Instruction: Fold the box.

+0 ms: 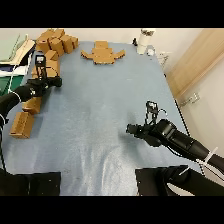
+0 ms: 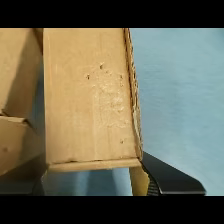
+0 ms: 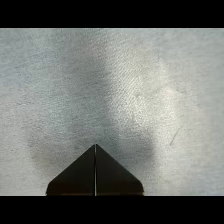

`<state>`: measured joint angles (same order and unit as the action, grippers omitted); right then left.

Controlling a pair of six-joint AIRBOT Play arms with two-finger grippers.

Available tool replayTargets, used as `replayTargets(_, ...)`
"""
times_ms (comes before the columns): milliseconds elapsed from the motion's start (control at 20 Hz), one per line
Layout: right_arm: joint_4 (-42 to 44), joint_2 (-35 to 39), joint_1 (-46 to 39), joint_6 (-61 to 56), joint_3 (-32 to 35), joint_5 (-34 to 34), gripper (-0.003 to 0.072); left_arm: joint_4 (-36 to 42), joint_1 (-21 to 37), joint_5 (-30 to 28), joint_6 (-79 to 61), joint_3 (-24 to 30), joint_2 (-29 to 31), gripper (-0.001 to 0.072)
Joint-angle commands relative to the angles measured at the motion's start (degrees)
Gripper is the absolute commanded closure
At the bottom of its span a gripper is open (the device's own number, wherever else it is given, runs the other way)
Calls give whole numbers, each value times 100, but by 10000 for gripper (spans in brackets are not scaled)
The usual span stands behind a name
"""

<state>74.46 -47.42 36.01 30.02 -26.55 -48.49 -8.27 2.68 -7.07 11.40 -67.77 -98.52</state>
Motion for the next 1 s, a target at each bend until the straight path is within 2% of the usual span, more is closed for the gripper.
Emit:
replayTargets(0,-122,-2,2,4,-4,48,683,205,127,-28,-343,-221,-256,253)
replayTargets(300,-118,-2,2,2,-7,267,683,208,136,-26,-472,-295,-339,253)
replayTargets(500,-118,-2,2,2,-7,264,683,210,133,-37,-501,-293,-339,251)
replayTargets(550,-118,-2,2,2,-7,264,684,212,136,-44,-501,-293,-339,226)
replayTargets(950,-129,-2,2,7,-70,256,683,236,125,0,-498,-282,-339,224)
